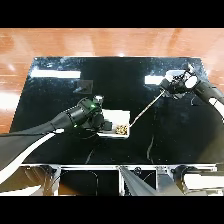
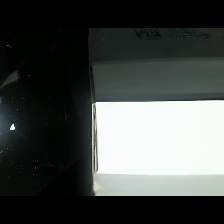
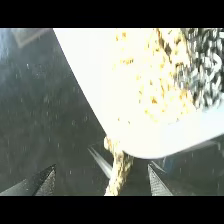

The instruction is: Fold the box and place the chain.

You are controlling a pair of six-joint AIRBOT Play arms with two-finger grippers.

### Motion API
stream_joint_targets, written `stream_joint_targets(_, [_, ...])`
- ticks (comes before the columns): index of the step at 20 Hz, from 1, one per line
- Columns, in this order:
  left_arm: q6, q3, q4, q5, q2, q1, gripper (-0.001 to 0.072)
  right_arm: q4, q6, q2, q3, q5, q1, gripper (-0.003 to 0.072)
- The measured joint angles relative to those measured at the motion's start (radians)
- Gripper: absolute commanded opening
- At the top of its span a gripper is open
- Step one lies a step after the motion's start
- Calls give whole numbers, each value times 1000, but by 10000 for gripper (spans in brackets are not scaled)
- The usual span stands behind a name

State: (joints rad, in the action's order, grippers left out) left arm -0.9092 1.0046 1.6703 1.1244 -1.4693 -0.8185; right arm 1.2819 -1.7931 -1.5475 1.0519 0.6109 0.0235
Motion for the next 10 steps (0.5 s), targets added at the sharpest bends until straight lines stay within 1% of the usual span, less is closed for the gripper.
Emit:
stream_joint_targets(1, [0,0,0,0,0,0,21,1,-4,-8,2,-6,0,660])
stream_joint_targets(2, [0,0,0,0,0,0,20,1,-6,-13,5,-13,0,437])
stream_joint_targets(3, [0,0,0,0,0,0,20,2,-6,-18,6,-16,0,241])
stream_joint_targets(4, [0,0,0,0,0,0,21,3,-8,-23,6,-13,-2,66])
stream_joint_targets(5, [0,0,0,0,0,0,20,2,-10,-25,8,-17,-2,20])
stream_joint_targets(8, [0,0,0,0,0,0,20,2,7,-27,21,8,-3,20])
stream_joint_targets(10, [0,0,0,0,0,0,21,2,53,-10,41,67,-5,20])
